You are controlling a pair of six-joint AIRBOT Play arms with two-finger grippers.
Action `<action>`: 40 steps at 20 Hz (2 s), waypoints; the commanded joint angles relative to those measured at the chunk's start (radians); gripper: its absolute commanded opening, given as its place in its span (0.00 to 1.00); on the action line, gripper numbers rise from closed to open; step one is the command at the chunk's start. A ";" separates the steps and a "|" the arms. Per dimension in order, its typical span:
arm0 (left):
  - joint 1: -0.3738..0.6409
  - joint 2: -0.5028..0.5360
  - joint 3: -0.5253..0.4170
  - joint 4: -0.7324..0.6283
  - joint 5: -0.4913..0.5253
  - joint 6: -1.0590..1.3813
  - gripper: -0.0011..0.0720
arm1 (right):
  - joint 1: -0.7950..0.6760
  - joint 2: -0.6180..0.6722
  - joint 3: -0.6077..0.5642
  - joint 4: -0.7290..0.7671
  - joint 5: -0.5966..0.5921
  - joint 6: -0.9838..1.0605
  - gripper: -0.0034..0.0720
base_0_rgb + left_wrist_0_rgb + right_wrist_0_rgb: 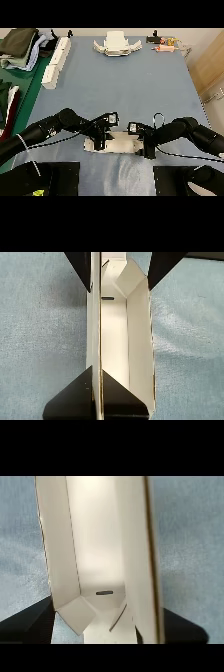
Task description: Fold the box.
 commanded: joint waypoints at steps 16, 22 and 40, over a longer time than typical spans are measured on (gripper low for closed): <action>0.000 0.000 0.000 0.000 0.001 0.000 0.03 | -0.144 -0.043 -0.046 0.222 -0.005 -0.317 0.99; 0.000 0.000 0.000 0.000 0.002 0.000 0.03 | -0.142 -0.045 -0.055 0.213 -0.005 -0.315 0.99; 0.000 0.000 0.000 0.000 0.002 0.000 0.03 | -0.089 -0.064 -0.089 0.206 0.112 -0.314 0.98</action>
